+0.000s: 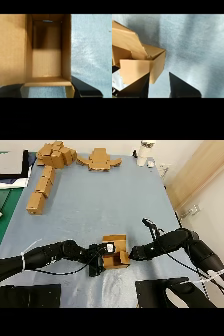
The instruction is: Fold the box.
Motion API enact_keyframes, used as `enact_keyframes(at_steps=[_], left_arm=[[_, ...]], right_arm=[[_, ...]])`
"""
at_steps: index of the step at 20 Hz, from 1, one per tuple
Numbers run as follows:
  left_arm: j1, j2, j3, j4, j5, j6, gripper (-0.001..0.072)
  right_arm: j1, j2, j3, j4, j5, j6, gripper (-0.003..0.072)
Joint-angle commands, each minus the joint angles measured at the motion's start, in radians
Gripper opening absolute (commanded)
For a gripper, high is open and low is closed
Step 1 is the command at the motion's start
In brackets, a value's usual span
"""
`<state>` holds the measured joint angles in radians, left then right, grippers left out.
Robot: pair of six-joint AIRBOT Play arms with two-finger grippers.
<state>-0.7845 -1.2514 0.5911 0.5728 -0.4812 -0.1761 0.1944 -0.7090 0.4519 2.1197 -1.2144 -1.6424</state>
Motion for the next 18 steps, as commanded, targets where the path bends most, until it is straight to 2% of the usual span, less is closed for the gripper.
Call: enact_keyframes(at_steps=[1, 3, 6, 9, 12, 15, 18], left_arm=[[0.000, 0.000, 0.000, 0.000, 0.000, 0.000, 0.0403], [0.000, 0.000, 0.000, 0.000, 0.000, 0.000, 0.0403], [0.000, 0.000, 0.000, 0.000, 0.000, 0.000, 0.0403], [0.000, 0.000, 0.000, 0.000, 0.000, 0.000, 0.0403], [0.001, 0.000, 0.000, 0.000, 0.000, 0.000, 0.0403], [0.001, 0.000, 0.000, 0.000, 0.000, 0.000, 0.0403], [0.001, 0.000, 0.000, 0.000, 0.000, 0.000, 0.0403]], right_arm=[[0.001, -0.001, 0.002, 0.009, -0.009, 0.001, 0.0380], [0.006, -0.003, 0.002, 0.018, -0.005, 0.001, 0.0380], [0.093, -0.003, 0.002, 0.003, 0.034, 0.029, 0.0379], [0.201, -0.010, 0.002, -0.072, 0.108, 0.186, 0.0379], [0.300, -0.074, 0.010, -0.129, 0.135, 0.328, 0.0377], [0.433, -0.160, 0.081, -0.339, 0.129, 0.550, 0.0372], [0.551, -0.230, 0.165, -0.525, 0.063, 0.766, 0.0372]])
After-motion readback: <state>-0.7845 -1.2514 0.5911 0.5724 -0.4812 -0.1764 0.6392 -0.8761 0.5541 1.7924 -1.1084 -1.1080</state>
